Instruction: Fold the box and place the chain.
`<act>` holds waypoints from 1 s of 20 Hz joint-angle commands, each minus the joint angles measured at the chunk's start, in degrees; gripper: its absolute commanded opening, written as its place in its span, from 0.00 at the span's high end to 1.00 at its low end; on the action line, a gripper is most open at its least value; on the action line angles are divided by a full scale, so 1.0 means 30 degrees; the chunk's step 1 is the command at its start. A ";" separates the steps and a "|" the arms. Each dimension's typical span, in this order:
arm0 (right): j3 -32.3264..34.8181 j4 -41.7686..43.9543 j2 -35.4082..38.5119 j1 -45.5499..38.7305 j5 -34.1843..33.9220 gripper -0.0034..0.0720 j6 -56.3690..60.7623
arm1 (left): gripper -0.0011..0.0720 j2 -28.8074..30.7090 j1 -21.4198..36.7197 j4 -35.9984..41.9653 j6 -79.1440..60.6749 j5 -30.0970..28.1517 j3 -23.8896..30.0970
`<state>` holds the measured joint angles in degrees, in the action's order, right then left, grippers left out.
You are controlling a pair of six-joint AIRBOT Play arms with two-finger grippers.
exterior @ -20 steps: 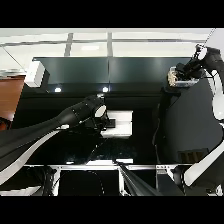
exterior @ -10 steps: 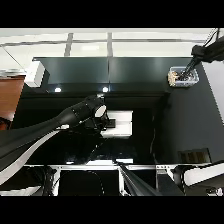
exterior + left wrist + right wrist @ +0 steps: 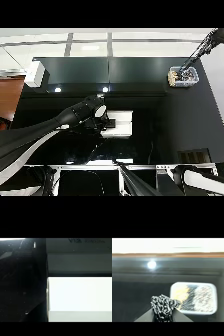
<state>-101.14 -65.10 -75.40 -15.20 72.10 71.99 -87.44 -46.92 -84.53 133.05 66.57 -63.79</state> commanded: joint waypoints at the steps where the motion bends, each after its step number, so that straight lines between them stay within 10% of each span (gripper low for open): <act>1: 0.4648 0.2339 0.4204 -0.0080 0.0335 0.95 -0.2521 | 0.95 0.0000 0.0007 0.0007 0.0000 0.0015 -0.0015; 9: 1.3894 0.6768 1.0331 0.4284 0.3818 0.95 -0.0459 | 0.95 0.0000 0.0007 0.0000 -0.0007 0.0510 -0.0015; 20: 1.5052 0.8298 0.8837 1.2597 -0.3264 0.95 0.1953 | 0.95 0.0000 0.0007 -0.0007 -0.0007 0.0474 -0.0015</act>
<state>-56.31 -40.88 -47.09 18.52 66.72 76.29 -87.44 -46.92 -84.51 133.05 67.99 -63.79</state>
